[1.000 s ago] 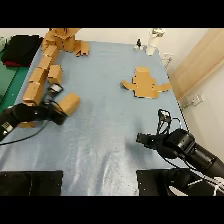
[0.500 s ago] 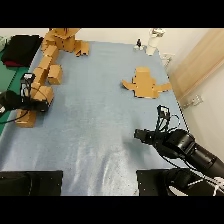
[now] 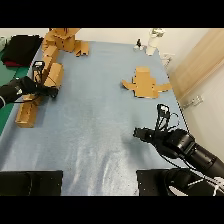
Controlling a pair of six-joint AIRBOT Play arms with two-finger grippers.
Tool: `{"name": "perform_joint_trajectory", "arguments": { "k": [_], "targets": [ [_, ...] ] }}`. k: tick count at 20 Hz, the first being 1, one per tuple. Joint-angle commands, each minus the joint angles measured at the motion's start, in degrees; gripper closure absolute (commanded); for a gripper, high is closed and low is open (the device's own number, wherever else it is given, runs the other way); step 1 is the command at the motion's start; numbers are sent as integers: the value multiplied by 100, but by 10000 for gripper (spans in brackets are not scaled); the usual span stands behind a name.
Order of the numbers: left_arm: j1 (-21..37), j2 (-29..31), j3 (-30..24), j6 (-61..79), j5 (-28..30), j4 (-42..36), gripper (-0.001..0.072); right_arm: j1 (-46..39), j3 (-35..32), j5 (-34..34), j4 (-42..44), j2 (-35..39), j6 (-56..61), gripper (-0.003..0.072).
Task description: Fold the box.
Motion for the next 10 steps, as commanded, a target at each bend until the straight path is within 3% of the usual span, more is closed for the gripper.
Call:
{"name": "perform_joint_trajectory", "arguments": {
  "k": [1,5,10],
  "targets": [
    [-22,-595,579,-127,127,2,239,0,4,13,-83,2,-2,684],
    [-24,-1034,1054,-131,127,2,239,0,4,13,-264,2,0,685],
    [31,-1126,1130,-127,164,44,237,0,4,13,-278,0,0,684]
  ]
}}
